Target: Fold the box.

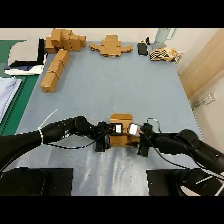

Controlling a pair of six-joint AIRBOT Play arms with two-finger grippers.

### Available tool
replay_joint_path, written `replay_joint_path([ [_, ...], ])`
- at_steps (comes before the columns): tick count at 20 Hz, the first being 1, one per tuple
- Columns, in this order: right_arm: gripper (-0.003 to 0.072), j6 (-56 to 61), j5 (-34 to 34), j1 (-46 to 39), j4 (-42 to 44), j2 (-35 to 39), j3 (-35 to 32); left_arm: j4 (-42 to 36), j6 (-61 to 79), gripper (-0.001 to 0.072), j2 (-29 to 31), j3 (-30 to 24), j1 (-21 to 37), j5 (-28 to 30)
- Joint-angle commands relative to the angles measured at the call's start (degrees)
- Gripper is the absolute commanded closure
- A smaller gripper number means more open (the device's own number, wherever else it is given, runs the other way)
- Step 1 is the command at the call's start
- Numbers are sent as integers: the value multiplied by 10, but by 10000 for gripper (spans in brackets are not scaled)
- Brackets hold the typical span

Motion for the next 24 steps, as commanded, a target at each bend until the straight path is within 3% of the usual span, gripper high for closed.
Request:
replay_joint_path([
  [1,630,388,-190,0,-280,65,50,0,0,352,0,0,0,0],
  [2,681,508,-236,-3,-370,81,57,0,0,352,0,1,0,0],
  [3,681,622,-287,-13,-450,90,60,0,0,353,0,1,0,0],
  [4,681,692,-343,-36,-502,90,59,0,0,353,0,1,0,0],
  [5,682,724,-378,-76,-501,80,57,0,0,352,0,1,0,0],
  [7,683,699,-341,-179,-394,45,37,0,0,352,0,1,0,0],
  [10,683,535,-232,-326,-118,-42,12,0,0,353,0,1,0,0],
  [12,684,453,-186,-365,17,-64,12,0,0,353,0,1,0,0],
  [17,684,400,-156,-368,85,-69,12,0,0,352,0,1,0,0],
  [20,684,325,-158,-368,164,-96,12,0,0,353,0,1,0,0],
  [24,685,304,-180,-368,206,-116,13,0,0,353,0,0,0,0],
])
